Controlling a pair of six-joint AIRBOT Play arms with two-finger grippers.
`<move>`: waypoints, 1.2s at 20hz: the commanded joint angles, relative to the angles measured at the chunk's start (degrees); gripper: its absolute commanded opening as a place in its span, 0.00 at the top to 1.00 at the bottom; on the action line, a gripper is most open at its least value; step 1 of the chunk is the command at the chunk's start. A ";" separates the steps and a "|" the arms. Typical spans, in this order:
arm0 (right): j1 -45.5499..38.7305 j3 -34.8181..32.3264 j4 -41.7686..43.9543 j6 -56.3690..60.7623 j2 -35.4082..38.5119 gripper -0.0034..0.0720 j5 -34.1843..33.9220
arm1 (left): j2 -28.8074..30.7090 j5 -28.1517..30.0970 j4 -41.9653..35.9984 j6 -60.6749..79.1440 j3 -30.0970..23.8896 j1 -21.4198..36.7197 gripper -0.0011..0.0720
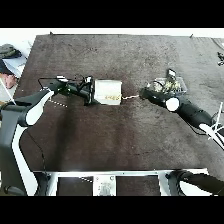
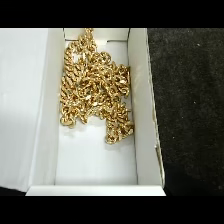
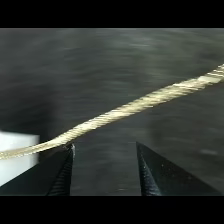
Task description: Fold the box and place the chain.
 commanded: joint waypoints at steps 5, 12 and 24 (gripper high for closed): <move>-5.60 2.78 0.72 2.14 -10.38 0.38 -4.87 | -0.02 0.02 0.00 0.00 -0.02 0.07 0.60; -6.80 10.84 4.79 3.15 -20.11 0.59 -7.91 | 0.00 0.02 0.00 0.00 -0.02 0.07 0.60; 8.20 11.39 3.67 -4.55 1.68 0.96 -9.20 | -0.02 0.02 0.00 0.00 -0.02 0.07 0.61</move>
